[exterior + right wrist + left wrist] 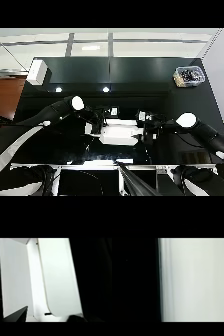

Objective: Fold the box and place the chain.

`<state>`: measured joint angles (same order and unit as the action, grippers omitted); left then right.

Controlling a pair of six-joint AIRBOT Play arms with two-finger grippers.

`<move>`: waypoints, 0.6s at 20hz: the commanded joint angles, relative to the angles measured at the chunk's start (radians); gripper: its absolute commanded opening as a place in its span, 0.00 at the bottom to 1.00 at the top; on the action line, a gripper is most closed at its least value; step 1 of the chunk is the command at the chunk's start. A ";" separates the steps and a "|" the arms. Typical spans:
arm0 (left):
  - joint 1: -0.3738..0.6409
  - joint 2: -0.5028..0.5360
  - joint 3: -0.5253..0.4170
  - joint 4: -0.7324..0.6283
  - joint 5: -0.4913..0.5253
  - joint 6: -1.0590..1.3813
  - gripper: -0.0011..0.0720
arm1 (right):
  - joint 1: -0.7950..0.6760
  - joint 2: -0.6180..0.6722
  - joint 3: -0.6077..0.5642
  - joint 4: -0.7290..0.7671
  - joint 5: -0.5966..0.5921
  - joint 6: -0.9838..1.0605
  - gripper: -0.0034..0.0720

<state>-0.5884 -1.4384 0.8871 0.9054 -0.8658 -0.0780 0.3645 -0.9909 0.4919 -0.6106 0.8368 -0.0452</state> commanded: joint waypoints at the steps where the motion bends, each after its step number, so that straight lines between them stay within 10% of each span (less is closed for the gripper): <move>1: -0.003 0.002 0.000 0.010 0.006 -0.010 0.05 | 0.047 -0.024 0.000 -0.005 0.001 -0.005 0.98; 12: -0.002 0.002 0.000 0.010 0.005 -0.032 0.05 | -0.051 0.058 -0.002 -0.322 0.206 0.356 0.98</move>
<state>-0.5903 -1.4368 0.8871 0.9150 -0.8608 -0.1066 0.3202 -0.9485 0.5083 -0.8650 0.9443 0.2066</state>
